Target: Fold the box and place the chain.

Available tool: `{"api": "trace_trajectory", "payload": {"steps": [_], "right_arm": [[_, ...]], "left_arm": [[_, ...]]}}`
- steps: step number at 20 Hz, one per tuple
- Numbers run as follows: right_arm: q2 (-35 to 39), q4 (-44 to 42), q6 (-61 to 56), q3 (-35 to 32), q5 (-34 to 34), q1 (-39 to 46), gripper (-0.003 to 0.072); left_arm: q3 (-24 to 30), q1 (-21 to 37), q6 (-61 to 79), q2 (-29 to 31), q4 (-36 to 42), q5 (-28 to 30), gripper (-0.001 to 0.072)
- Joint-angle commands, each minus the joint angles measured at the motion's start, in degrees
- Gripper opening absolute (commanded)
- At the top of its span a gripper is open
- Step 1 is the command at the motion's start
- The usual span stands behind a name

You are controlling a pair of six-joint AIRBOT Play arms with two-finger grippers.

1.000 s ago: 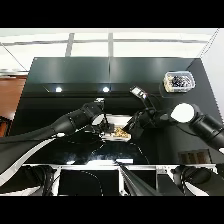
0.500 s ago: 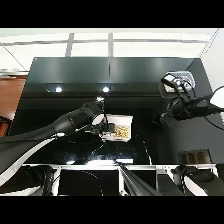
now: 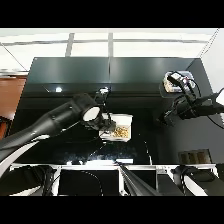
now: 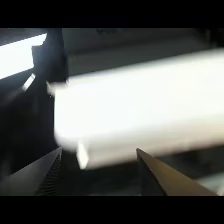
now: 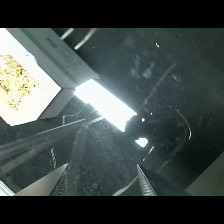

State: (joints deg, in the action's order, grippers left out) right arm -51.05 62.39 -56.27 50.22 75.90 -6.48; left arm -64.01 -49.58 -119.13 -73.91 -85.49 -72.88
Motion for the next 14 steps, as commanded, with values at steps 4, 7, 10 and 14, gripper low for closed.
{"api": "trace_trajectory", "payload": {"steps": [4, 7, 10, 14], "right_arm": [[0.04, 0.07, -3.15, 0.04, 0.50, 0.13, 0.0511], [0.04, 0.04, -5.20, 0.04, 0.90, 0.11, 0.0511], [0.04, -0.66, -7.45, 0.04, 0.87, 0.11, 0.0510], [0.04, -2.80, -8.48, 0.04, 1.42, -0.04, 0.0511]], "left_arm": [[11.65, 13.70, 24.20, 18.88, -4.02, -5.40, 0.0531], [24.90, 28.41, 31.71, 23.82, 8.13, 4.37, 0.0531], [34.99, 40.48, 58.36, 22.32, 40.65, 8.87, 0.0530], [37.35, 38.64, 101.20, 20.20, 53.35, 4.85, 0.0715]]}}
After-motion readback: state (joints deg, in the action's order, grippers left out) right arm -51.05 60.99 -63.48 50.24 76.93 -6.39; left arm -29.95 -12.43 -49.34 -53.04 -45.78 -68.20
